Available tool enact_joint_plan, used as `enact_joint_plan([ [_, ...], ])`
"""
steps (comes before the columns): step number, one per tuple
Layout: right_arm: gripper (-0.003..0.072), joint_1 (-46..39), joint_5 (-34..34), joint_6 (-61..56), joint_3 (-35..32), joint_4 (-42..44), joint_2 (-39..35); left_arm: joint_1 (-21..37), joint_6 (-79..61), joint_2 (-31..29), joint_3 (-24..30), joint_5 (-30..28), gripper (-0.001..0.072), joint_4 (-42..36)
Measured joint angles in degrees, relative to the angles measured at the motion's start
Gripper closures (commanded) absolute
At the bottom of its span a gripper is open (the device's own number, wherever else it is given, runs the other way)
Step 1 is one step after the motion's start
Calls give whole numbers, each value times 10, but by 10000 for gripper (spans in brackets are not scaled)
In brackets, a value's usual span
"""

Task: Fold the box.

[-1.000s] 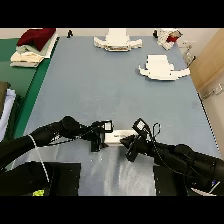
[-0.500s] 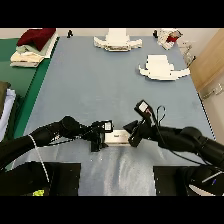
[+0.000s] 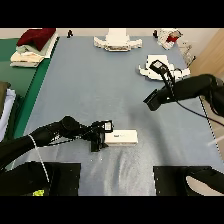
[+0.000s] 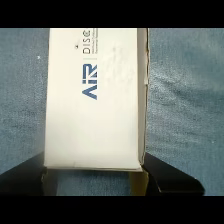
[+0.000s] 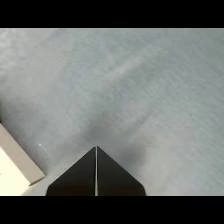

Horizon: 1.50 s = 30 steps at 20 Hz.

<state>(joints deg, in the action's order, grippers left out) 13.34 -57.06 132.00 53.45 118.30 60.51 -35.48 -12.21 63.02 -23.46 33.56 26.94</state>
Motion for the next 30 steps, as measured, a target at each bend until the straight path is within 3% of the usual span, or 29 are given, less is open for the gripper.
enact_joint_plan([
  [3, 681, -28, -61, 33, 62, -9, 77, 0, 0, 0, 0, 0, 247, 0],
  [8, 681, -41, -82, 54, 99, -21, 137, 0, 0, 0, 0, 0, 247, 0],
  [25, 681, -44, -93, 15, 108, -26, 152, 2, 5, -3, -2, 0, 247, -1],
  [30, 681, -44, -93, 15, 108, -26, 152, 52, 66, -49, -4, -7, 247, 2],
])
